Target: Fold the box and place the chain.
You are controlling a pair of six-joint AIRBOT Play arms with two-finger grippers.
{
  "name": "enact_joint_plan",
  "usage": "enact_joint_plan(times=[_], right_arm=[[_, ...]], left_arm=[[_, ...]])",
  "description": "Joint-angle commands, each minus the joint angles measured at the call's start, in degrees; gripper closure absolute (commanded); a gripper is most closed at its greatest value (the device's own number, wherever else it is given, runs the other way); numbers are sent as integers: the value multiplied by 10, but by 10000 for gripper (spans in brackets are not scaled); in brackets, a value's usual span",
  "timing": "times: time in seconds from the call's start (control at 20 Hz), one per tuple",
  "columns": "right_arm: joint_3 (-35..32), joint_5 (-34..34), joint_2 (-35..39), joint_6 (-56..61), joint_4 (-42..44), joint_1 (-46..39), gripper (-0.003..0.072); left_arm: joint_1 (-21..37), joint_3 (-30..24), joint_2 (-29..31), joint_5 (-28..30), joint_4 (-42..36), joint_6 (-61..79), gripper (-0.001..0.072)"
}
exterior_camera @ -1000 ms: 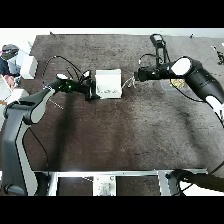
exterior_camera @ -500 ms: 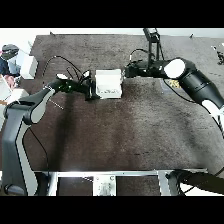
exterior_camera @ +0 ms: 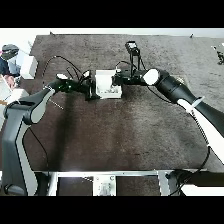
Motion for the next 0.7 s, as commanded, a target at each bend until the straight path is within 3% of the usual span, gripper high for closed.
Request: enact_joint_plan(times=[0.0,0.2,0.35,0.4,0.45,0.65], right_arm=[[0,-4,-14,-13,-1,-11,500],[2,-4,-12,-34,2,-53,501],[26,7,-25,-150,73,-102,531],[45,22,-35,-200,110,-118,546],[67,48,-48,-248,145,-133,626],[172,170,-136,-372,254,-185,626]], left_arm=[[0,0,0,0,0,0,226],[0,0,0,0,0,0,227],[0,0,0,0,0,0,226],[0,0,0,0,0,0,226],[0,0,0,0,0,0,226],[0,0,0,0,0,0,226]])
